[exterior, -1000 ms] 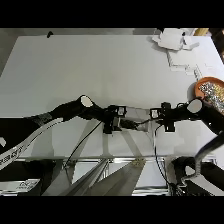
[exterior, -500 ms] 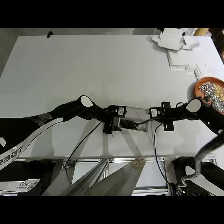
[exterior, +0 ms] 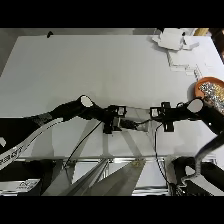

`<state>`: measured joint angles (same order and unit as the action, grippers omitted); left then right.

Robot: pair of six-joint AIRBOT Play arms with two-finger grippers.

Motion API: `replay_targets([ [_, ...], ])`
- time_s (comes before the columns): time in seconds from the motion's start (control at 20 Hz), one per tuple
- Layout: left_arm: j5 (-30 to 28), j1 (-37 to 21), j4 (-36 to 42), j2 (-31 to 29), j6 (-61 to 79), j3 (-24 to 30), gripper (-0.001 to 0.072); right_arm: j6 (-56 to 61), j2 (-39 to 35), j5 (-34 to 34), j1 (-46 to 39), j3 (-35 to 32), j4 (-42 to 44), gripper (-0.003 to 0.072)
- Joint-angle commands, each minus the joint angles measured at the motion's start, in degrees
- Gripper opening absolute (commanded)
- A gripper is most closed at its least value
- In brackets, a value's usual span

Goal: Fold the box and place the chain.

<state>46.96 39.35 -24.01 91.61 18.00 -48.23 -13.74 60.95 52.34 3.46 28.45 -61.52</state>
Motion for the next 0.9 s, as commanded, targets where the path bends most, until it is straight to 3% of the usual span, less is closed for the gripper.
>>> replay_targets([
  [0.0,0.0,-0.04,-0.02,-0.02,0.0,-0.07,0.0206,0.37,-3.56,2.51,0.07,-0.04,0.17,0.0018],
  [0.1,0.0,-0.04,-0.02,-0.02,0.0,-0.07,0.0206,0.35,-4.07,2.49,0.87,-0.07,0.61,0.0062],
  [0.15,0.0,-0.04,-0.02,-0.02,0.0,-0.07,0.0206,0.35,-3.78,2.21,1.68,-0.07,1.29,0.0208],
  [0.2,0.0,-0.04,-0.02,-0.02,0.0,-0.07,0.0206,0.31,-3.45,1.53,2.45,-0.28,2.51,0.0306],
  [0.25,0.0,-0.04,-0.02,-0.02,0.0,-0.07,0.0206,0.04,-2.95,0.09,3.21,-0.68,3.93,0.0308],
  [0.4,0.0,-0.04,-0.02,-0.02,0.0,-0.07,0.0206,0.02,-0.33,-2.23,4.72,-1.25,4.79,0.0265],
  [0.5,0.0,-0.04,-0.02,-0.02,0.0,-0.07,0.0206,2.49,0.24,-1.31,4.79,-1.25,4.68,0.0047],
  [0.55,0.0,-0.04,-0.02,-0.02,0.0,-0.07,0.0206,5.51,-0.11,-0.26,4.81,-1.25,4.07,0.0018],
  [0.7,0.0,-0.04,-0.02,-0.02,0.0,-0.07,0.0206,15.41,-3.98,6.03,4.81,-1.25,-2.56,0.0018],
  [0.85,0.0,-0.04,-0.02,-0.02,0.0,-0.07,0.0206,18.4,-12.7,11.08,5.88,-1.25,-5.99,0.0018],
])
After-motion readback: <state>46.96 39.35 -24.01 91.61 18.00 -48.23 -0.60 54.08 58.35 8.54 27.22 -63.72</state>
